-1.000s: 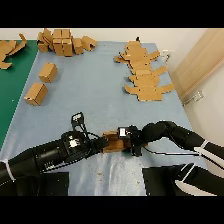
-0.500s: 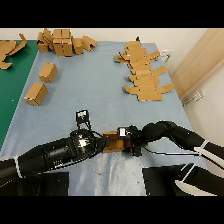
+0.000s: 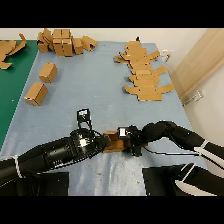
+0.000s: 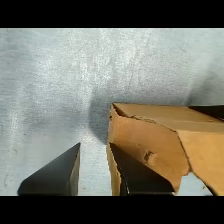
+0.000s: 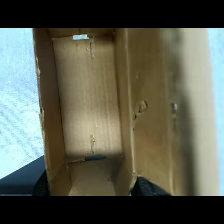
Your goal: Fold the box.
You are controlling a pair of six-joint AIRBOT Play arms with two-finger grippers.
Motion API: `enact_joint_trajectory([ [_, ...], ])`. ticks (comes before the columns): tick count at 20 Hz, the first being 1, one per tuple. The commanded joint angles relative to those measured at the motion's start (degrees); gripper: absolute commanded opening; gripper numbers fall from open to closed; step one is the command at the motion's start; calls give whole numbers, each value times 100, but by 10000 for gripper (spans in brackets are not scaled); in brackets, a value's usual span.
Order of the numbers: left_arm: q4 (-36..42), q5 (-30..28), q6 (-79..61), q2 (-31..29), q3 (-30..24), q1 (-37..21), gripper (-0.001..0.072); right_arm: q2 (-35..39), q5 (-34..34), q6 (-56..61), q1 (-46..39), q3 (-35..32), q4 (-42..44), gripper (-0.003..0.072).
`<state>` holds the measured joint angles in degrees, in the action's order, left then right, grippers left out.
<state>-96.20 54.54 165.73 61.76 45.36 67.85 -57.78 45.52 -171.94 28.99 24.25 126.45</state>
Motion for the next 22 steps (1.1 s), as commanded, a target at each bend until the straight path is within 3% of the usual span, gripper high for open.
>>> enact_joint_trajectory([
  [1, -7, -188, -20, 0, 7, -7, 285, -2, 0, 0, 2, -4, 0, 510],
  [10, -26, -2, -98, -44, 118, -7, 306, -2, 0, 0, 2, -4, 2, 510],
  [21, -4, -525, -291, 55, 122, -7, 315, -2, 0, 0, 2, -4, 0, 510],
  [22, -4, -527, -299, 90, 122, -7, 405, -2, 0, 0, 2, -4, 0, 510],
])
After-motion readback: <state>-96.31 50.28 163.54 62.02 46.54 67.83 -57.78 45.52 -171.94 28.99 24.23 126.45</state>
